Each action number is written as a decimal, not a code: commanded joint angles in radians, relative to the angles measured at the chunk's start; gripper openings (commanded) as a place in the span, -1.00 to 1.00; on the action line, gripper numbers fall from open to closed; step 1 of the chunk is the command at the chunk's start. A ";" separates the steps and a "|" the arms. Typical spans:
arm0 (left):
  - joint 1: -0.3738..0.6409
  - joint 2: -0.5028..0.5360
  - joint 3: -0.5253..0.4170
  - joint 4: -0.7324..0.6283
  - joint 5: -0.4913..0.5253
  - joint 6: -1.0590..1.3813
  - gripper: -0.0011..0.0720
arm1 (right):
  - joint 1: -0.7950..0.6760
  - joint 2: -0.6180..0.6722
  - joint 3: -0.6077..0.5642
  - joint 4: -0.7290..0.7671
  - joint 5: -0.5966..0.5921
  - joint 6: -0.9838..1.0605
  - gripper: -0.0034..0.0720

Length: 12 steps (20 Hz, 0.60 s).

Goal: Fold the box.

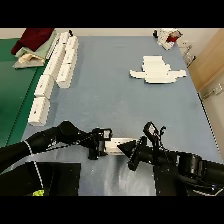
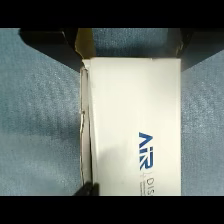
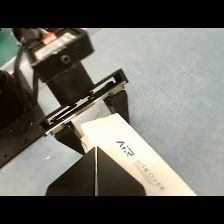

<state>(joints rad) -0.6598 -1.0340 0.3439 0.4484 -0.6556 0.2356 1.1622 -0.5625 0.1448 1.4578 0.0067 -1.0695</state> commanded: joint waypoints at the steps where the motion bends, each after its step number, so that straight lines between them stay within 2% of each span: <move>1: 0.000 0.000 0.000 0.000 0.000 0.000 0.46 | -0.029 -0.025 -0.019 -0.025 0.045 0.026 -0.85; 12: 0.000 0.000 0.000 0.000 0.000 0.000 0.46 | -0.007 -0.165 -0.020 -0.025 0.029 0.026 -0.85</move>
<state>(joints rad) -0.6598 -1.0340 0.3439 0.4484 -0.6548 0.2359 1.1526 -0.6872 0.1257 1.4330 0.0429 -1.0443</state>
